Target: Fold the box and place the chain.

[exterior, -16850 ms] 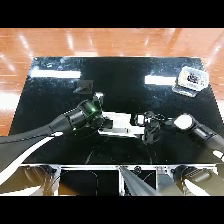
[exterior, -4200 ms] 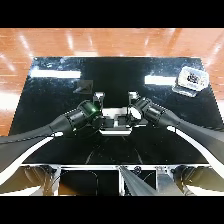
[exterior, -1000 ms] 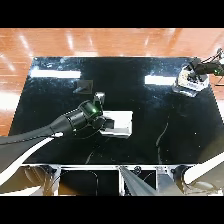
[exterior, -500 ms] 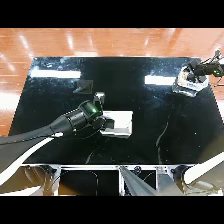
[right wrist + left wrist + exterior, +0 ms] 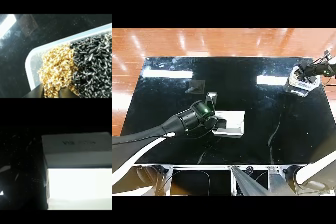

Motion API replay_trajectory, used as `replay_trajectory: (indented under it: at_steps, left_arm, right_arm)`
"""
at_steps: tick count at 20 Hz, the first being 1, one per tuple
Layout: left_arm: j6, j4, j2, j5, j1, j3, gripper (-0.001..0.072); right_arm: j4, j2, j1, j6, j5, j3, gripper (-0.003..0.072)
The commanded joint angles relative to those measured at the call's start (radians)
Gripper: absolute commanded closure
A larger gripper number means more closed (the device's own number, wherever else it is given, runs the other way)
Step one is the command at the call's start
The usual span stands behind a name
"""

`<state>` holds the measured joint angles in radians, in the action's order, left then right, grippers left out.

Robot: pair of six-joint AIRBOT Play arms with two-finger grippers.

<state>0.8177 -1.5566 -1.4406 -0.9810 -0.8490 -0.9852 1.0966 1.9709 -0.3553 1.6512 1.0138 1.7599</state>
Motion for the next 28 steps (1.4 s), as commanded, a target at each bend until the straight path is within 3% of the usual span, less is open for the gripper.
replay_trajectory:
  at_steps: [1, 7, 16, 23, 28]
  left_arm:
    - [0.001, 0.0, 0.0, 0.003, 0.0, 0.0, 0.0687]
    - [0.001, 0.0, 0.0, 0.027, 0.0, 0.0, 0.0687]
    - [0.002, -0.001, 0.0, 0.02, -0.002, 0.0, 0.0687]
    - [0.002, 0.0, 0.0, 0.021, -0.008, 0.0, 0.0687]
    - [0.002, 0.0, 0.0, 0.021, -0.008, 0.0, 0.0687]
  right_arm:
    - [0.021, -0.04, -0.009, -0.02, 0.038, 0.013, 0.067]
    - [0.084, -0.264, -0.039, -0.084, 0.102, 0.013, 0.067]
    - [0.081, -0.737, -0.037, -0.134, 0.096, 0.013, 0.0671]
    - [-0.063, -1.062, -0.026, -0.221, 0.212, -0.025, 0.067]
    - [-0.051, -1.253, 0.076, -0.231, 0.241, -0.047, 0.067]
